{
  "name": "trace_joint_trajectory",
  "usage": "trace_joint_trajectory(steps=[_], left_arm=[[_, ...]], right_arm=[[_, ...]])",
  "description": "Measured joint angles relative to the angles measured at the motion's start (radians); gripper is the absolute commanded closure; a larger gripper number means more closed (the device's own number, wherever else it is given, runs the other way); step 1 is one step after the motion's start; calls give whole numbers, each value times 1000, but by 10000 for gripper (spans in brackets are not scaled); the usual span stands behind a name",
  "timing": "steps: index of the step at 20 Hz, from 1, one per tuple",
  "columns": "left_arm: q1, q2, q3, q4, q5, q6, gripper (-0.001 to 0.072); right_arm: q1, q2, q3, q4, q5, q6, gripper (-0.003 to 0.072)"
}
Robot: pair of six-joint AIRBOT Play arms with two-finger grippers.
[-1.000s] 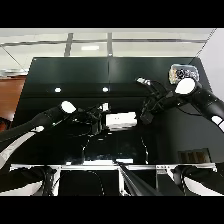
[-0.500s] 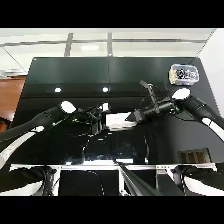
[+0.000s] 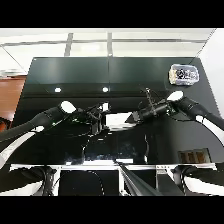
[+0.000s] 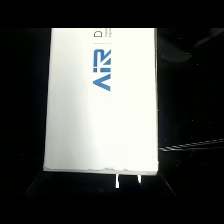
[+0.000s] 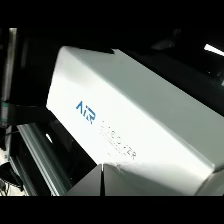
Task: Fold the box and place the chain.
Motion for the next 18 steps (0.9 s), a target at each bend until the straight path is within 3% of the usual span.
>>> trace_joint_trajectory(steps=[13,18], left_arm=[[0,0,0,-2,-1,-3,421],[0,0,0,-2,-2,-3,415]], right_arm=[[-12,2,22,-58,-49,13,673],[-104,119,56,-109,109,31,673]])
